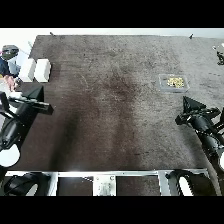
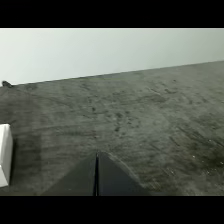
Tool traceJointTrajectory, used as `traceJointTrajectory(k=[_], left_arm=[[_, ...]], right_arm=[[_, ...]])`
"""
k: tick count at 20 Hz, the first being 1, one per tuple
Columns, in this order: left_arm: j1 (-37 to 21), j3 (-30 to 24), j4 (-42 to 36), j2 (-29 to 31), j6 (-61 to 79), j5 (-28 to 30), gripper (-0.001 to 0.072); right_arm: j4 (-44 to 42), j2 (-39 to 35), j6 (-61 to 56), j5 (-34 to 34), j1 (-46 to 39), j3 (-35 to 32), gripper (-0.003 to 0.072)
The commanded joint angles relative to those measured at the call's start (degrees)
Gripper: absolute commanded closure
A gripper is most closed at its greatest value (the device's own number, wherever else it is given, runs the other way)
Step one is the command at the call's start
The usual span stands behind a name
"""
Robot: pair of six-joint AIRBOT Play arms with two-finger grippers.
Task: Fold the box and place the chain.
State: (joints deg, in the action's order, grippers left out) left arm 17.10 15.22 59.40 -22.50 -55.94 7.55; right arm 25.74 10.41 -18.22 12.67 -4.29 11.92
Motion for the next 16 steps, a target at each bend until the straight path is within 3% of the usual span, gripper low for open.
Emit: traceJointTrajectory(k=[1,16], left_arm=[[0.83,-1.97,0.02,2.25,0.02,-1.44,0.0697],[0.83,-1.9,0.0,2.23,-1.2,-2.03,0.0696]], right_arm=[[1.49,-0.48,-0.04,-0.26,0.04,-0.63,0.0675],[1.49,-0.48,-0.04,-0.07,0.04,-0.63,0.0675]])
